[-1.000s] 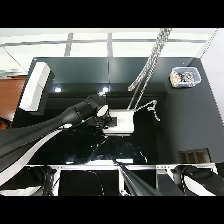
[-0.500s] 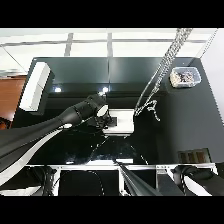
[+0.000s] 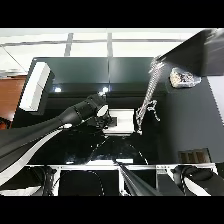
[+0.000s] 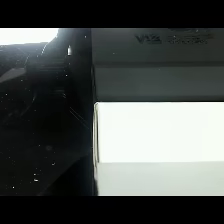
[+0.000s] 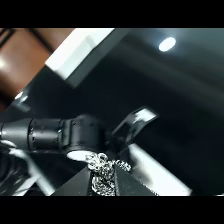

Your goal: Fold the box and place the chain.

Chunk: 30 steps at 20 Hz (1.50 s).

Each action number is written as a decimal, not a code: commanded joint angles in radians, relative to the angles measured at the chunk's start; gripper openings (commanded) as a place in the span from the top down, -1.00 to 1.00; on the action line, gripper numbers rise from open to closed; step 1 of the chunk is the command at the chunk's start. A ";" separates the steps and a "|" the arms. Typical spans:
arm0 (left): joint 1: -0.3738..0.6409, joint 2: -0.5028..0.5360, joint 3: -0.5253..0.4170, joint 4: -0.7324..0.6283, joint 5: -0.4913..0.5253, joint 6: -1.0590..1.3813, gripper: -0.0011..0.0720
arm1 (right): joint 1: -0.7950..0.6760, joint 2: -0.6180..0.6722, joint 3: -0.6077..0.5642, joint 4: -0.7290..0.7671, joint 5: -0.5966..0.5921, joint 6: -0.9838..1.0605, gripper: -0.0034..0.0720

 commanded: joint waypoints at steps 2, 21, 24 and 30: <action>0.001 0.000 0.000 0.000 0.000 0.000 0.90 | 0.068 0.001 -0.259 0.075 -0.129 -0.026 0.86; 0.001 0.000 0.000 0.000 0.003 0.000 0.90 | -0.157 0.034 -0.893 -0.203 -0.478 -0.139 -0.38; 0.001 0.000 0.000 0.000 0.003 0.000 0.90 | -0.211 0.032 -0.952 -0.403 -0.550 -0.299 -0.62; 0.000 0.000 0.000 0.000 0.002 0.000 0.90 | -0.131 -0.055 -1.081 0.026 -0.648 -1.337 -1.00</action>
